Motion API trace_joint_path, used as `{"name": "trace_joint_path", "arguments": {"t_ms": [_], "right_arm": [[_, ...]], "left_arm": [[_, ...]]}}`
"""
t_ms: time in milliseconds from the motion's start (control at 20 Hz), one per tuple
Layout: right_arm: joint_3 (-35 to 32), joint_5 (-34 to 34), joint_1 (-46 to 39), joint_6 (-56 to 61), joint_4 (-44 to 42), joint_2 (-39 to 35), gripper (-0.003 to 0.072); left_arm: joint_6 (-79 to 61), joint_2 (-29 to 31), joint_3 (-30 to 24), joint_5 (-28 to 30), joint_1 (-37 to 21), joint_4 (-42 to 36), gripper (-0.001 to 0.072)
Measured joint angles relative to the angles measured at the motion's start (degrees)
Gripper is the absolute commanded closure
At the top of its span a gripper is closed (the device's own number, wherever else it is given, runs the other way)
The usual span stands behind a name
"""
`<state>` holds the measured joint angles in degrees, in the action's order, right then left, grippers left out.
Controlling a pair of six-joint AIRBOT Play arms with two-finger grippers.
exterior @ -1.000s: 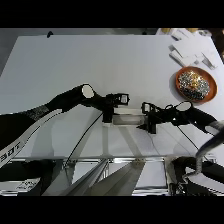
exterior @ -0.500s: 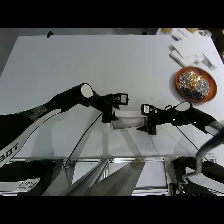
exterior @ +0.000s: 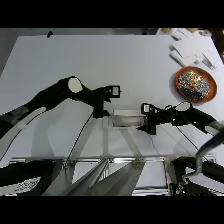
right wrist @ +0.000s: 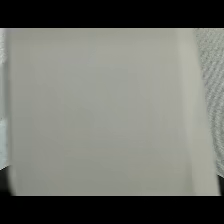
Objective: Fold the box and place the chain.
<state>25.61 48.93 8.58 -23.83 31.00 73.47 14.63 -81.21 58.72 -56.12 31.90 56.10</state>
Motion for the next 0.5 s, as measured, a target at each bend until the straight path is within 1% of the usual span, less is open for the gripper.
{"name": "trace_joint_path", "arguments": {"t_ms": [50,100,250,350,400,500], "right_arm": [[0.0,0.0,0.0,0.0,0.0,0.0,0.0431],[0.0,0.0,0.0,0.0,0.0,0.0,0.0431],[0.0,0.0,0.0,-0.1,0.1,0.0,0.0431],[0.0,0.0,0.0,-0.2,0.2,0.0,0.0431],[0.0,0.0,0.0,-0.2,0.2,0.0,0.0431],[0.0,0.0,0.0,-0.2,0.2,0.0,0.0431]], "left_arm": [[1.8,1.4,0.0,-1.6,-0.2,2.1,0.0492],[3.3,2.9,0.0,-3.3,-0.4,3.9,0.0714],[5.8,7.4,0.0,-8.6,-0.1,6.8,0.0707],[6.8,9.7,0.0,-11.3,1.3,7.0,0.0707],[7.0,10.4,0.0,-12.3,2.4,6.6,0.0707],[7.5,11.0,0.0,-12.3,5.3,5.0,0.0707]]}}
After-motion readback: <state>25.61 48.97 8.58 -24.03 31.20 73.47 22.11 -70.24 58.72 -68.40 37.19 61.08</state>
